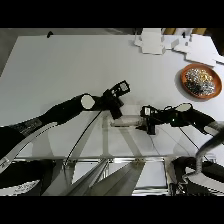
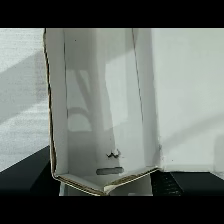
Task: Fold the box and place the chain.
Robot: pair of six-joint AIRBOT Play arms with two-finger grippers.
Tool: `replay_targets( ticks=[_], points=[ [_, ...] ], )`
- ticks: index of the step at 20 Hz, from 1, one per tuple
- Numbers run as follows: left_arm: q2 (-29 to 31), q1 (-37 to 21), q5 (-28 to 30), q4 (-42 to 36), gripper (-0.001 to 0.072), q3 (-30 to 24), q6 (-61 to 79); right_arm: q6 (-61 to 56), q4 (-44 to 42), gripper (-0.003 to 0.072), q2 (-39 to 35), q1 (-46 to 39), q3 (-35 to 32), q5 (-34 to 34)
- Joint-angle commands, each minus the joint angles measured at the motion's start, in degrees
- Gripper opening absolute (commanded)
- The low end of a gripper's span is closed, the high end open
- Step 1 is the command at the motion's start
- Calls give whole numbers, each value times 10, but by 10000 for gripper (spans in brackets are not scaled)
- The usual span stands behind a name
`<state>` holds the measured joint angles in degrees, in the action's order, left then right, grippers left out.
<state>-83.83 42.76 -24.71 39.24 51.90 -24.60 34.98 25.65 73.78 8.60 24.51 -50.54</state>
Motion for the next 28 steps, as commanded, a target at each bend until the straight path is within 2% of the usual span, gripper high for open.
replay_targets(
  ticks=[1, 6, 9, 12, 15, 20, 21, 22, 23, 24, 28],
  points=[
    [-2, -18, -55, 43, 5, 6, -23, 0, 0, 409, 0, 0, 0, 0],
    [100, -50, -192, 115, 3, 6, -55, 0, 0, 409, 0, 0, 0, 0],
    [122, -58, -271, 148, 5, 2, -54, 0, 0, 409, 0, 0, 0, 0],
    [122, -61, -246, 136, 6, -54, -48, 0, 0, 409, 0, 0, 0, 0],
    [122, -61, -222, 101, 6, -115, 27, 0, 0, 409, 0, 0, 0, 0],
    [122, -73, -218, 93, 11, -135, 68, 0, 0, 409, 0, 0, 0, 0],
    [122, -79, -216, 95, 25, -135, 68, 0, 0, 409, 0, 0, 0, 0],
    [122, -84, -210, 97, 121, -135, 69, 0, 0, 409, 0, 0, 0, 0],
    [122, -88, -202, 97, 267, -135, 69, 0, 0, 409, 0, 0, 0, 0],
    [122, -92, -191, 97, 319, -135, 69, 0, 0, 409, 0, 0, 0, 0],
    [113, -90, -173, 90, 343, -135, 186, 0, 0, 409, 0, 0, 0, 0]
  ],
)
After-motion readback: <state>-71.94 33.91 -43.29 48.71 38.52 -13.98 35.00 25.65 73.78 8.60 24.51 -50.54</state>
